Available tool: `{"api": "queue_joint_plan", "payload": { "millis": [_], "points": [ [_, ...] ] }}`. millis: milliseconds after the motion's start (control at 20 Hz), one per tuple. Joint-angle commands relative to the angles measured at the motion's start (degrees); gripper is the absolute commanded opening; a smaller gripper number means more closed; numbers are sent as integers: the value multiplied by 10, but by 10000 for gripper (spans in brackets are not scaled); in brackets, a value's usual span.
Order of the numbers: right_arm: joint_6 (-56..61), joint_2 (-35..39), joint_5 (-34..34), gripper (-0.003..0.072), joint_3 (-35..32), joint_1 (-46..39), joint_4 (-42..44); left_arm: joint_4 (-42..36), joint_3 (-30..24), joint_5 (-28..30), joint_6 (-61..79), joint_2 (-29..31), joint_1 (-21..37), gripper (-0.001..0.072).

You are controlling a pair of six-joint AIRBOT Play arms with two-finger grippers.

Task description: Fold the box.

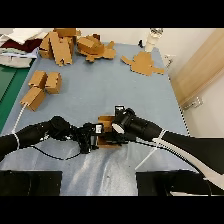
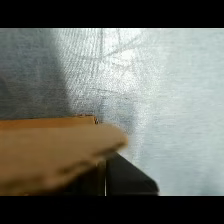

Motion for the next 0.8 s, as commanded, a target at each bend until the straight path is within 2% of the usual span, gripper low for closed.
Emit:
{"api": "queue_joint_plan", "payload": {
  "millis": [0, 50, 250, 300, 350, 400, 450, 500, 650, 750],
  "points": [
    [2, -9, 13, 78, 1, 0, 1, 0, 0, 0, 0, 0, 0, 482],
    [2, -9, 20, 3, 1, 0, 1, 0, 0, 0, 0, 0, 0, 481],
    [-2, -9, 20, 3, 1, 0, 1, 0, 0, 0, 0, 0, 0, 482],
    [-10, -9, 18, 81, 4, 0, 2, 0, 0, 0, 0, 0, 0, 481],
    [-12, -8, 19, 250, 10, 0, 3, 0, 0, 0, 0, 0, 0, 481],
    [-21, -5, 24, 326, 20, 0, 4, 0, 0, 0, 0, 0, 0, 481],
    [-23, 0, 33, 351, 32, 0, 4, 0, 0, 0, 0, 0, 0, 481],
    [-24, 7, 50, 446, 47, 0, 4, 0, 0, 0, 0, 0, 0, 481],
    [-24, 40, 134, 463, 83, 0, -16, 0, 0, 0, 0, 0, 0, 482],
    [-24, 78, 158, 455, 92, 0, -38, 0, 0, 0, 0, 0, 0, 481]
  ]
}}
